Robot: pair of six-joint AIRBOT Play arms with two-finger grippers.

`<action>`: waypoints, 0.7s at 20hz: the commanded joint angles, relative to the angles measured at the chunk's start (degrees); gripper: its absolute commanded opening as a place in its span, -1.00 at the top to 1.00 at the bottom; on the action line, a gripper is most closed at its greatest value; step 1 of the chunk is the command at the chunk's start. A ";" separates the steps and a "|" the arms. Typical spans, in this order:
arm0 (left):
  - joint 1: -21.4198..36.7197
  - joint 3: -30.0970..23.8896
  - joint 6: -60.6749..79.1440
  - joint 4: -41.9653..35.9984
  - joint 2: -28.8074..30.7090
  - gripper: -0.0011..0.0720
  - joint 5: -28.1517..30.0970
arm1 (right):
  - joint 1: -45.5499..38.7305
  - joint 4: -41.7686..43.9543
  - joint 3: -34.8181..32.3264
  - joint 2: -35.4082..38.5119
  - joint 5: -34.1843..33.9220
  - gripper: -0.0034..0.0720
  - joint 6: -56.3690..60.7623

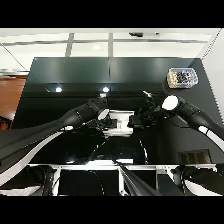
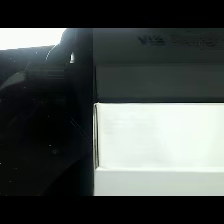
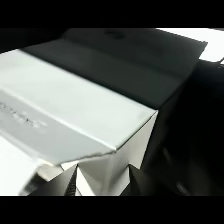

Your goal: Fold the box and place the chain.

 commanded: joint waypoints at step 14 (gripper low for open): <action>0.04 -0.02 0.09 0.02 -0.04 0.89 0.00 | 17.38 -32.74 9.55 -6.84 3.82 0.10 38.60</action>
